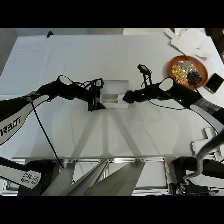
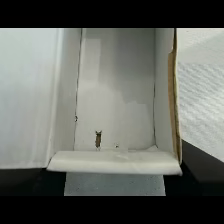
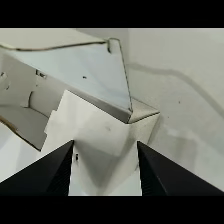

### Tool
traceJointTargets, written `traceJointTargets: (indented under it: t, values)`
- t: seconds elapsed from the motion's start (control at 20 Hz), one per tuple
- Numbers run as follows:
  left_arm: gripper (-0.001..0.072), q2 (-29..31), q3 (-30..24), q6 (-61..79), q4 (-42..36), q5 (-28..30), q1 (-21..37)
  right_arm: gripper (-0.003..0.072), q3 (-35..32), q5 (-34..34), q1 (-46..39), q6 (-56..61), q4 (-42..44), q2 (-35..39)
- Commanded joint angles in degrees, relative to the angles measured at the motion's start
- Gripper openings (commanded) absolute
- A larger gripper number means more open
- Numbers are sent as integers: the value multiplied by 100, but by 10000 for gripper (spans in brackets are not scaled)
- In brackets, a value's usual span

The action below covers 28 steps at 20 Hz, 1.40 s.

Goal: Fold the box and place the chain.

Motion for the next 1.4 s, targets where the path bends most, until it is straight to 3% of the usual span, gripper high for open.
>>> traceJointTargets:
  t: [0.0, 0.2, 0.45, 0.65, 1.05, 1.35]
  values:
    - [113, 0, 2, 0, 0, 0, -4, 418, 0, -330, 31, 446, -627, -7]
    - [113, 0, 2, -2, 0, 0, -4, 417, 0, -678, 31, 636, -651, -7]
    - [113, 0, 2, -2, 0, 0, -7, 417, 76, -540, 48, 647, -809, -7]
    - [113, 0, 2, 0, 0, 0, -4, 414, 437, -238, 330, 1725, -2251, -26]
    - [113, 0, 2, 0, 0, 0, -7, 398, 962, 203, 1036, 2981, -3471, -461]
    - [113, 0, 2, 0, 0, 0, -4, 356, 1757, 1134, 1196, 3978, -4299, -968]
